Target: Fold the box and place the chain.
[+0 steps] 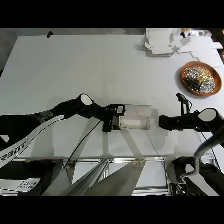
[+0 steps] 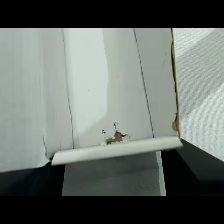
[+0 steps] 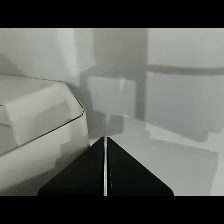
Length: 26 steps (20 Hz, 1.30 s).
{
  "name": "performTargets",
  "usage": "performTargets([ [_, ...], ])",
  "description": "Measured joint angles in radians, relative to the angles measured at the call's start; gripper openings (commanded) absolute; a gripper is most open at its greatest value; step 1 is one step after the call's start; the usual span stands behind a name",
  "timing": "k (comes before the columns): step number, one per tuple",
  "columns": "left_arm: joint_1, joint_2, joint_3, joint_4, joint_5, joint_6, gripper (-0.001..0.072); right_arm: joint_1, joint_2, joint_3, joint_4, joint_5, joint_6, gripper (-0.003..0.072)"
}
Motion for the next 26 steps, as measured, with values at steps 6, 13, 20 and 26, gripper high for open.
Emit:
performTargets([
  [6, 0.0, 0.0, 0.0, 0.0, 0.0, 0.0, 0.0088, 0.0, 0.06, -0.002, 0.124, 0.021, -0.116, 0.0221],
  [13, 0.0, 0.0, 0.0, 0.0, 0.0, 0.0, 0.0088, 0.0, 0.099, -0.002, 0.153, 0.055, -0.177, 0.0372],
  [20, 0.0, 0.0, 0.0, 0.0, 0.0, 0.0, 0.0088, 0.048, 0.103, -0.002, 0.108, 0.024, -0.177, 0.0484],
  [26, 0.0, 0.0, 0.0, 0.0, 0.0, 0.0, 0.0088, 0.197, 0.1, 0.002, 0.078, -0.068, -0.082, 0.0478],
])
